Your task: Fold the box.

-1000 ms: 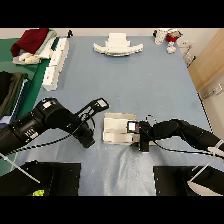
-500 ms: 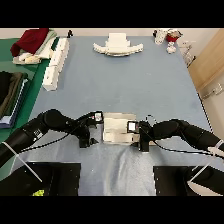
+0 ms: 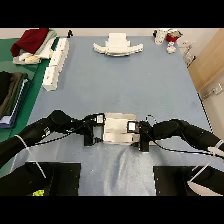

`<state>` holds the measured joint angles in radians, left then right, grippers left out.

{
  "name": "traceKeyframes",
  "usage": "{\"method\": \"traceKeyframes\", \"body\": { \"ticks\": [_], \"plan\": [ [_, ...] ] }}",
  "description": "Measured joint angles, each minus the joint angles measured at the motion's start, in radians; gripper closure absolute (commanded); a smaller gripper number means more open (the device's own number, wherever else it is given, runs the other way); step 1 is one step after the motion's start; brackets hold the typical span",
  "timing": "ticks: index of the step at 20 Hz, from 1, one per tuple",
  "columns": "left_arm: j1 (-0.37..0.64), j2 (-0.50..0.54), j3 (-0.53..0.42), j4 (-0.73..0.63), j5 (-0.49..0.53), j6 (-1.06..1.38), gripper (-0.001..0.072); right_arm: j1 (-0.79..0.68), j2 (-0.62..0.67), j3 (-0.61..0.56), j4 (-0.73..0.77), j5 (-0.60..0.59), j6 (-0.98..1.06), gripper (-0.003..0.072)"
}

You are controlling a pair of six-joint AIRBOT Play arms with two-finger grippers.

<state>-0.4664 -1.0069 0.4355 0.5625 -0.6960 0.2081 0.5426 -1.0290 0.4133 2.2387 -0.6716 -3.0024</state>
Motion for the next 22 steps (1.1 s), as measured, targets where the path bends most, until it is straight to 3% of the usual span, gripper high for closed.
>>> {"method": "traceKeyframes", "body": {
  "ticks": [12, 22],
  "plan": [
    [0.0, -0.022, -0.002, 0.01, -0.061, 0.055, 0.0009, 0.0, 0.0, 0.0, 0.0, 0.0, -0.002, 0.0181],
    [-0.033, -0.077, -0.002, -0.082, -0.027, 0.117, 0.0009, 0.0, 0.0, 0.0, 0.0, 0.0, -0.002, 0.0181]
  ]
}}
